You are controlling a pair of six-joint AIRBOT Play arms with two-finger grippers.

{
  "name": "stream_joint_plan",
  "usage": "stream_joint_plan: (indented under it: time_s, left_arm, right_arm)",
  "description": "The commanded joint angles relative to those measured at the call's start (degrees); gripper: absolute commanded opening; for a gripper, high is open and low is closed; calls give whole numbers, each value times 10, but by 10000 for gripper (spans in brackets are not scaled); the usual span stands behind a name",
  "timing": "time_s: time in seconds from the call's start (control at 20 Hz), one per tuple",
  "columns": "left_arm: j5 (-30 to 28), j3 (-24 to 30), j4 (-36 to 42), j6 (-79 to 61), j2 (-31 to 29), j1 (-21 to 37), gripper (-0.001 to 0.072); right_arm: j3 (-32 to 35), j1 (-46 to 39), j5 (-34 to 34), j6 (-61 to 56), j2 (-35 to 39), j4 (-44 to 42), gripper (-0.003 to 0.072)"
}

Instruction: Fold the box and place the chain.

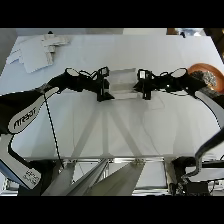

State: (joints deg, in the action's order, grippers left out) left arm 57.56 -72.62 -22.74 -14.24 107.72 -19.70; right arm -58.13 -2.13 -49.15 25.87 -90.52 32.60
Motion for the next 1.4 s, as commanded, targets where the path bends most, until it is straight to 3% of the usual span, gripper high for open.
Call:
stream_joint_plan:
  time_s: [0.0, 0.55, 0.7, 0.8, 1.0, 1.35]
  left_arm:
    - [-3, 0, -7, -1, 0, 1, 278]
    - [-3, 0, -7, -1, 0, 1, 278]
    - [-3, 0, -7, -1, 0, 1, 278]
    - [-3, 0, -6, -1, 0, 1, 278]
    - [-3, 0, -6, -1, 0, 1, 278]
    - [-3, 0, -6, -1, 0, 1, 278]
  right_arm:
    - [0, -1, 4, -5, 2, 18, 12]
    - [0, -6, 3, -184, 144, 126, 11]
    - [3, -49, 4, -299, 182, 135, 11]
    - [12, -84, 7, -435, 202, 142, 11]
    - [19, -161, -12, -642, 184, 202, 7]
    - [19, -238, -88, -755, 90, 205, 5]
